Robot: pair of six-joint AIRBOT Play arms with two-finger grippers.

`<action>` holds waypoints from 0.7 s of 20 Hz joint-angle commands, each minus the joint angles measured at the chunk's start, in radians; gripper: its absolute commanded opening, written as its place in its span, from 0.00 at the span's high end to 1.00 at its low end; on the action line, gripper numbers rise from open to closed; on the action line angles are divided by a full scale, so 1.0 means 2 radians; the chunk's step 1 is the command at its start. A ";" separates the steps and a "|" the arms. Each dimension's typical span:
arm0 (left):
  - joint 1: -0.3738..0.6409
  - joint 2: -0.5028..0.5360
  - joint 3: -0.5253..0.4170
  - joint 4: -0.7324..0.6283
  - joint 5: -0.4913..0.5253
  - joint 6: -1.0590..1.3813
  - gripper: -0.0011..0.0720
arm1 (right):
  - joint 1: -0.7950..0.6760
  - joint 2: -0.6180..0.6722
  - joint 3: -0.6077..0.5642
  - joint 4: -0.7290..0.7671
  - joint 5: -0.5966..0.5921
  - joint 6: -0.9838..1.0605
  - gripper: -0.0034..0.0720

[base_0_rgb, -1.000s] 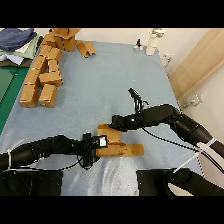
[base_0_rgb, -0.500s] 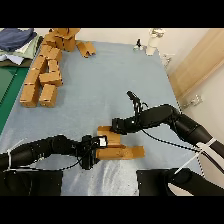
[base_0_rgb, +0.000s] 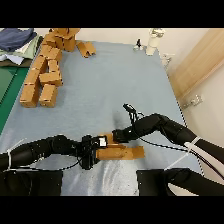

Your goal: Fold the box.

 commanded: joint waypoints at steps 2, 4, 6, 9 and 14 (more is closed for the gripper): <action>0.000 0.000 0.000 0.000 0.004 0.000 0.36 | 0.001 -0.011 -0.009 0.000 0.015 -0.030 0.95; 0.000 0.000 0.000 0.000 0.004 0.000 0.36 | 0.009 -0.011 -0.009 0.000 0.015 -0.031 0.96; 0.000 0.000 0.000 0.000 0.004 0.000 0.36 | 0.019 -0.011 -0.009 -0.002 0.017 -0.040 0.96; 0.000 0.000 0.000 0.000 0.004 0.000 0.36 | 0.018 -0.005 -0.009 -0.034 0.036 -0.040 0.96; 0.000 0.000 0.000 0.000 0.004 0.000 0.36 | 0.018 0.068 0.012 -0.171 0.030 -0.035 0.96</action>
